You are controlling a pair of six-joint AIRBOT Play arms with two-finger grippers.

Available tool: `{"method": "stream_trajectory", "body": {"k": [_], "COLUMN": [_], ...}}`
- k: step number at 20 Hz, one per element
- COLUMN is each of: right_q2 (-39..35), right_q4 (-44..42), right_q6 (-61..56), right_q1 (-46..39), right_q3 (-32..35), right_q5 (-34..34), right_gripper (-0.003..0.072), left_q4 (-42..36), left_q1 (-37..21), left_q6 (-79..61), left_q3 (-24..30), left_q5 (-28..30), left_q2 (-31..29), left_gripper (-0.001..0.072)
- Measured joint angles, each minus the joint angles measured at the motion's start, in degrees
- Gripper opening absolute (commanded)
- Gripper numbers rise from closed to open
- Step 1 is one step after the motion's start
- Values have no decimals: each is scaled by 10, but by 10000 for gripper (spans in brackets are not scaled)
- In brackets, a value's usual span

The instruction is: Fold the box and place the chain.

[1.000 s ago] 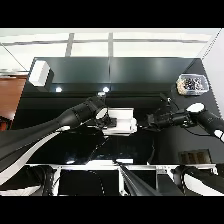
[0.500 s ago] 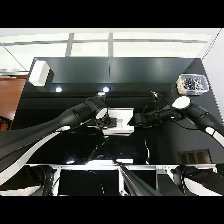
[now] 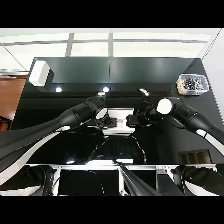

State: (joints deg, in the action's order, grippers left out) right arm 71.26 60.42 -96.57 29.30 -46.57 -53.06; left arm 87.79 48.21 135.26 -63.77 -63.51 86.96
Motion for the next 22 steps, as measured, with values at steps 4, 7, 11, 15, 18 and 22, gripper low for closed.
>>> {"method": "stream_trajectory", "body": {"k": [4, 7, 11, 15, 18, 22], "right_q2": [19, 39, 51, 68, 84, 100], "right_q4": [66, 103, 146, 194, 210, 217], "right_q6": [-75, -116, -164, -207, -230, -250], "right_q1": [37, 56, 75, 92, 100, 111], "right_q3": [-21, -40, -61, -86, -94, -98], "right_q5": [-5, -19, -34, -63, -78, -86], "right_gripper": [317, 304, 304, 296, 296, 295], "left_q4": [0, 0, 0, 0, 0, 0], "left_q1": [0, 0, 0, 0, 0, 0], "left_q6": [0, 0, 0, 0, 0, 0], "left_q3": [0, 0, 0, 0, 0, 0], "left_q5": [0, 1, 0, 0, 0, 0], "left_q2": [0, 0, 0, 0, 0, 0], "left_gripper": [28, 28, 28, 28, 28, 28]}}
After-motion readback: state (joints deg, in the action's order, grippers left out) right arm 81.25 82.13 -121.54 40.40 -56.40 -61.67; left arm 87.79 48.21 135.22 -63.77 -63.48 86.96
